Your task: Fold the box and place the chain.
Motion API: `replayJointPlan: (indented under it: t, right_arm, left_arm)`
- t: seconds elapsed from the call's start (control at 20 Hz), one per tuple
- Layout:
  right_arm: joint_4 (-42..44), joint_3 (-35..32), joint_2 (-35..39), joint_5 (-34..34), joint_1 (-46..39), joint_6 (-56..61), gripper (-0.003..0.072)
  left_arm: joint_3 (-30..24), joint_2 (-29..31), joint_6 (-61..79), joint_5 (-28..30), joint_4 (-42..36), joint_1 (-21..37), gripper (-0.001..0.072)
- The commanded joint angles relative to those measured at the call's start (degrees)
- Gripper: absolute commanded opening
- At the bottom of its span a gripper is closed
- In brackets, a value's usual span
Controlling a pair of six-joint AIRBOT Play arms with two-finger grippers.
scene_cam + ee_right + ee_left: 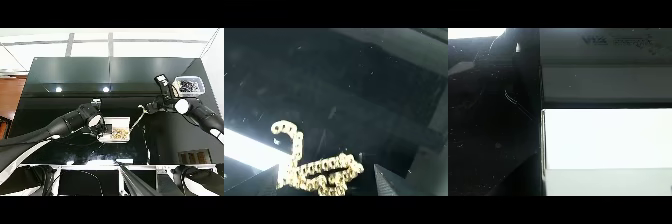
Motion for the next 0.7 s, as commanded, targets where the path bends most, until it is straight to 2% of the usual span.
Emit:
replayJointPlan:
  t: [0.0, 0.45, 0.5, 0.55, 0.6, 0.65]
  right_arm:
    - [-0.8, -0.1, -3.7, -2.3, 1.9, 5.0, 0.0714]
    - [-1.1, -0.1, -5.7, 0.0, 3.3, 7.1, 0.0713]
    - [-1.0, -0.1, -5.7, 0.0, 3.4, 7.1, 0.0660]
    - [-1.0, -0.1, -5.7, 0.1, 3.4, 7.1, 0.0542]
    - [-1.0, -0.1, -5.7, 0.3, 3.4, 7.1, 0.0478]
    - [-1.1, -0.1, -5.7, 0.6, 3.4, 7.1, 0.0475]
  left_arm:
    - [0.0, 0.0, 0.0, 0.0, 0.0, 0.0, 0.0029]
    - [0.0, 0.0, 0.0, 0.0, 0.0, 0.0, 0.0029]
    - [0.0, 0.0, 0.0, 0.0, 0.0, 0.0, 0.0029]
    - [0.0, 0.0, 0.0, 0.0, 0.0, 0.0, 0.0029]
    - [0.0, 0.0, 0.0, 0.0, 0.0, 0.0, 0.0029]
    - [0.0, 0.0, 0.0, 0.0, 0.0, 0.0, 0.0030]
